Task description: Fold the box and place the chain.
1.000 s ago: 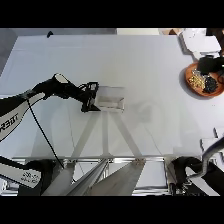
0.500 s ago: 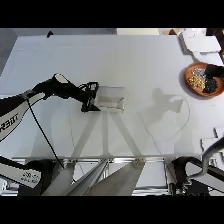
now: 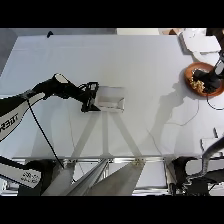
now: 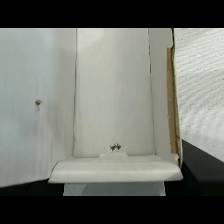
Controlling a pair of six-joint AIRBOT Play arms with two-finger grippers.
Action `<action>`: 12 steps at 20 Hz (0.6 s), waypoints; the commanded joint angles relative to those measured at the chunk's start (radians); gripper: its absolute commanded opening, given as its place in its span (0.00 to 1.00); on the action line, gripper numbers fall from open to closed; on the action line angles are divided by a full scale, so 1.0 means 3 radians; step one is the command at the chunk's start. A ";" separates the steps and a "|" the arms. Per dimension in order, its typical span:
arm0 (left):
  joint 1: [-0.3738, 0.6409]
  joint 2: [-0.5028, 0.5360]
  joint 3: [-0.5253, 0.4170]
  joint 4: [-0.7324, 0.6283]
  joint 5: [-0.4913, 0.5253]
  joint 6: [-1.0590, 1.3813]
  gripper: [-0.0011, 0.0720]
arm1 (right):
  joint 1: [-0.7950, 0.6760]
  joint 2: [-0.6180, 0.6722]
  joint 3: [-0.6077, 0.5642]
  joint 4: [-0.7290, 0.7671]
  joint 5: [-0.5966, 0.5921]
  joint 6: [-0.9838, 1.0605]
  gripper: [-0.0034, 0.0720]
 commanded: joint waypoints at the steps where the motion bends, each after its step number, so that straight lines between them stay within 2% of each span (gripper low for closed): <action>1: -0.0001 -0.0001 0.0000 0.0001 0.0001 0.0000 0.47 | -0.0014 -0.0221 0.0080 0.0038 -0.0088 0.0020 0.68; 2: -0.0001 -0.0001 0.0000 0.0001 0.0000 0.0000 0.47 | -0.0015 -0.0225 0.0080 0.0033 -0.0093 0.0020 0.67; 3: -0.0001 -0.0001 0.0000 0.0001 0.0001 0.0000 0.47 | -0.0014 -0.0225 0.0080 0.0024 -0.0099 0.0018 0.58; 5: -0.0001 -0.0001 0.0000 0.0001 0.0000 0.0000 0.47 | -0.0014 -0.0225 0.0080 0.0027 -0.0099 -0.0006 0.32; 6: -0.0001 -0.0001 0.0000 0.0001 0.0000 0.0000 0.47 | -0.0014 -0.0223 0.0080 0.0028 -0.0088 -0.0013 0.14; 7: -0.0001 -0.0001 0.0000 0.0001 0.0001 0.0000 0.47 | -0.0014 -0.0214 0.0080 0.0070 -0.0056 -0.0084 0.07; 12: -0.0001 -0.0001 0.0000 0.0001 0.0001 0.0000 0.47 | 0.0089 0.0102 0.0080 0.0088 0.0285 -0.0804 0.06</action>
